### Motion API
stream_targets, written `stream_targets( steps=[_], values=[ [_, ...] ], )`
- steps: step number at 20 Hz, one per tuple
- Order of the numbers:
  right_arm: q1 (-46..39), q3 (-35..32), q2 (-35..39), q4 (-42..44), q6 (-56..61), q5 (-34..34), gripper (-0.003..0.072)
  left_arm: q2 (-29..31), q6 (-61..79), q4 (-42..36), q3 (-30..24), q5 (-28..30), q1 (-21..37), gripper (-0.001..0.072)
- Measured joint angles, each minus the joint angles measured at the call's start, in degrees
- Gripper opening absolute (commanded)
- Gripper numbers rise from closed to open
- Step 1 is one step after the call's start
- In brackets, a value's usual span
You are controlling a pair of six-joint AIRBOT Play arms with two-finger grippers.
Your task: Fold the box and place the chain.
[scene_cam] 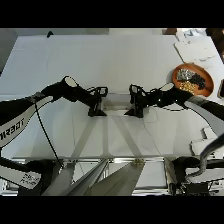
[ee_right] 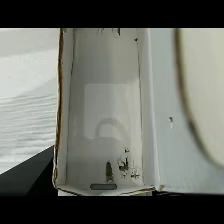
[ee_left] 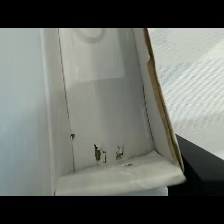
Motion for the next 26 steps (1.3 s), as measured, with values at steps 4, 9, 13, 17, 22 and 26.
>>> stream_targets(
  steps=[4, 9, 13, 17, 22, 26],
  values=[
    [0.0, 0.0, 0.0, 0.1, 0.0, 1.0, 0.0497, 0.0, 0.0, 0.1, 0.0, -0.3, 0.0, 0.0092],
    [0.0, 0.1, 0.0, 0.3, 0.0, 1.3, 0.0690, 0.0, 0.1, 0.1, 0.0, -0.2, 0.0, 0.0092],
    [0.0, 0.1, 1.0, 0.0, 0.0, 0.6, 0.0689, 0.0, 0.0, 0.1, 0.0, -0.1, 0.0, 0.0092],
    [-0.1, 0.0, 4.4, -1.9, 0.1, -1.3, 0.0688, 0.0, -0.2, 0.0, 0.0, 0.0, 0.0, 0.0092],
    [-2.6, 0.0, 9.5, -6.2, 3.1, -3.5, 0.0687, 0.0, -0.4, -0.3, -0.1, 0.0, 0.0, 0.0092],
    [-6.4, 0.1, 12.7, -12.1, 8.3, -4.9, 0.0678, 0.0, 0.5, 0.1, -0.1, 0.6, -0.1, 0.0092]
  ],
)
